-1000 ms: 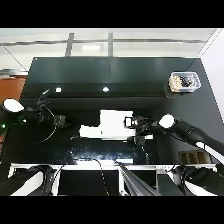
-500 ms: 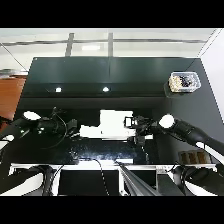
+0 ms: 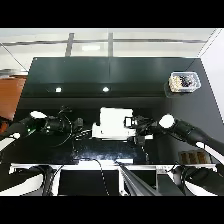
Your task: Fold the box and place the chain.
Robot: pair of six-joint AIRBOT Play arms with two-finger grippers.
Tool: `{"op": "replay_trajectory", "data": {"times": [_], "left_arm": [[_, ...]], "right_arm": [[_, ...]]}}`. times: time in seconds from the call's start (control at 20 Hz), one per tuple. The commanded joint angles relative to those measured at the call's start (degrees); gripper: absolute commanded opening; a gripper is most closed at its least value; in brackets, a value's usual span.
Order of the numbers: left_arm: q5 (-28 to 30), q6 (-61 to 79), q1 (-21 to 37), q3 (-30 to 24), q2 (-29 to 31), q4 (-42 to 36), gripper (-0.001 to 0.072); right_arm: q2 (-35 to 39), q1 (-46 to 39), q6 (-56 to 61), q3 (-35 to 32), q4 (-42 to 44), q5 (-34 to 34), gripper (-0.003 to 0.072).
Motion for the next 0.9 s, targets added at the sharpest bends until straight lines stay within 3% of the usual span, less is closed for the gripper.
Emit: {"op": "replay_trajectory", "data": {"times": [0.0,0.3,0.55,0.65,0.85], "left_arm": [[-3.5,1.9,-0.1,2.0,0.0,-0.1,0.0651],[-8.0,1.8,-0.4,3.4,0.1,-2.9,0.0650],[-1.8,-2.4,-4.9,3.4,7.8,-2.7,0.0657],[-1.2,-5.0,-7.2,3.4,10.2,-1.1,0.0703],[-1.0,-6.6,-11.8,3.4,11.3,0.2,0.0700]], "right_arm": [[0.0,0.0,0.0,0.0,0.0,0.1,0.0292],[0.0,0.0,0.0,0.0,0.0,0.0,0.0292],[0.0,0.0,0.0,0.0,0.0,0.1,0.0292],[0.0,0.0,0.0,0.0,0.0,0.0,0.0292],[0.0,0.0,0.0,0.0,0.0,0.1,0.0292]]}}
